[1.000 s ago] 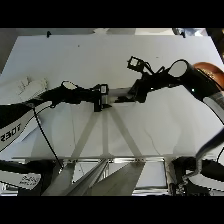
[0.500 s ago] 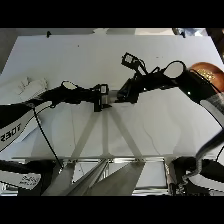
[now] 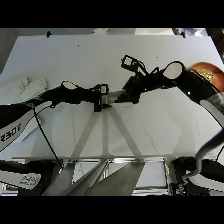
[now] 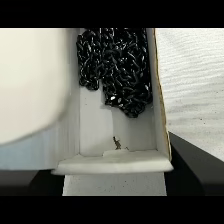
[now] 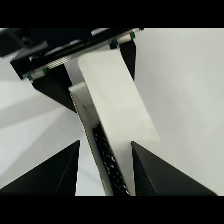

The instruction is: Fold the box and place the chain.

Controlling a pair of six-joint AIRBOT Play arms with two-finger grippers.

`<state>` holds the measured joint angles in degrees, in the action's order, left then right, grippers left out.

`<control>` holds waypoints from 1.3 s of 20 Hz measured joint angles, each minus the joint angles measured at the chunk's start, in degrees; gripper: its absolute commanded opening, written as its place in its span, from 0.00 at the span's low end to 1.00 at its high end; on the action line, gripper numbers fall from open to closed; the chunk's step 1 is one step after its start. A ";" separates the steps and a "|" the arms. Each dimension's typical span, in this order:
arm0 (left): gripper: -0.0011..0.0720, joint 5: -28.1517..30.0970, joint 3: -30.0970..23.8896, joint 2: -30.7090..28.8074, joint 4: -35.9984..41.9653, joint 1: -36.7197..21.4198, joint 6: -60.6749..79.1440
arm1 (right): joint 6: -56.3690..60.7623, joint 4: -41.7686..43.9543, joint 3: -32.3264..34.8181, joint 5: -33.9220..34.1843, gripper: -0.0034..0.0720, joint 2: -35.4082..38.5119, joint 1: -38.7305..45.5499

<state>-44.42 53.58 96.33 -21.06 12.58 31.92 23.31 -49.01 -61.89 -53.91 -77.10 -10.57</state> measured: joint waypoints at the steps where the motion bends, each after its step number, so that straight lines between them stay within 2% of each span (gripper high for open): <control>1: 0.49 0.00 0.00 0.00 0.00 0.00 0.00 | -0.76 -0.17 0.02 -0.87 0.52 0.00 1.31; 6: 0.49 0.00 0.00 0.00 0.00 0.02 0.00 | -11.80 4.50 1.70 -6.71 0.52 -0.11 11.13; 10: 0.49 0.00 0.00 0.00 0.00 0.02 0.00 | -21.20 6.38 3.80 -6.36 0.52 -3.13 16.44; 16: 0.49 0.00 0.00 0.00 0.00 0.00 0.00 | -33.92 7.23 4.57 -2.78 0.53 -11.76 14.95; 20: 0.49 0.00 0.00 0.00 0.02 0.00 -0.04 | -38.12 6.80 4.59 0.92 0.51 -15.30 12.24; 22: 0.49 -0.02 0.00 0.00 0.00 0.00 -0.04 | -38.84 6.16 4.63 2.43 0.33 -16.26 11.30; 23: 0.49 -0.02 0.00 0.00 0.02 0.00 -0.07 | -38.99 5.92 4.66 2.51 0.18 -16.52 11.04; 24: 0.49 -0.02 -0.02 0.00 0.02 0.00 -0.09 | -39.26 5.68 4.63 2.69 0.07 -16.70 10.84; 26: 0.49 -0.02 0.00 0.00 0.02 0.00 -0.07 | -39.32 4.94 4.57 3.08 0.07 -16.87 10.58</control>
<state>-44.45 53.58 96.33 -21.04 12.58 31.86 -16.01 -44.07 -57.32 -50.83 -93.97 0.01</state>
